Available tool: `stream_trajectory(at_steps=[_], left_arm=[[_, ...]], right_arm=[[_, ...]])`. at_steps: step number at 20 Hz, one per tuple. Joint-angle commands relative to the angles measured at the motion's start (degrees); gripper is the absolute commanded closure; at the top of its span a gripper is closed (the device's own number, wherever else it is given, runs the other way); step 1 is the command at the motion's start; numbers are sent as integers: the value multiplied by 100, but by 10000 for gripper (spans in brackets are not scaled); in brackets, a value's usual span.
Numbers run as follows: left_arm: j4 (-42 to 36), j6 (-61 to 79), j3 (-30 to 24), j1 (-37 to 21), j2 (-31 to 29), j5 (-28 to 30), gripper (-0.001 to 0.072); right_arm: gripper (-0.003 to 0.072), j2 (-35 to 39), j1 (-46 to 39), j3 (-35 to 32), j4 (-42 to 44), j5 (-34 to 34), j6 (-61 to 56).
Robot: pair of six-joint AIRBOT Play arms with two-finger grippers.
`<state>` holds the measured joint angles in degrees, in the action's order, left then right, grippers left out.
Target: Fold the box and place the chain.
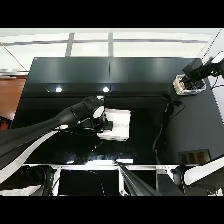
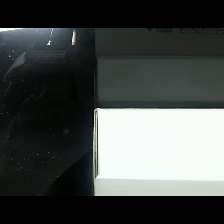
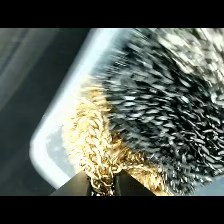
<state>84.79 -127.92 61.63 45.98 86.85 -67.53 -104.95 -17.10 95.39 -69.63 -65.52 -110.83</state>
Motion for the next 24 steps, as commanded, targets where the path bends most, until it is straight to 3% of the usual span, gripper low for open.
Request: stream_trajectory(at_steps=[1,7,11,14,17,20,24], left_arm=[[0,0,4,-2,-4,24,681],[-22,0,4,-2,-4,24,681],[-22,0,4,-2,-4,15,681],[-24,0,4,-2,-4,-15,681],[-24,0,4,-2,-4,-11,681],[-22,0,4,-2,-4,-9,681],[-24,0,4,-2,-4,-26,681]], right_arm=[[679,654,-90,9,278,9,1620],[679,2422,-98,50,334,466,2297],[680,3143,-98,396,382,487,2435],[681,3552,-98,741,1078,332,2780],[680,3989,7,737,2273,-634,3523],[678,4221,389,625,2424,-1858,3805],[678,4872,1207,-590,2468,-2253,3978]])
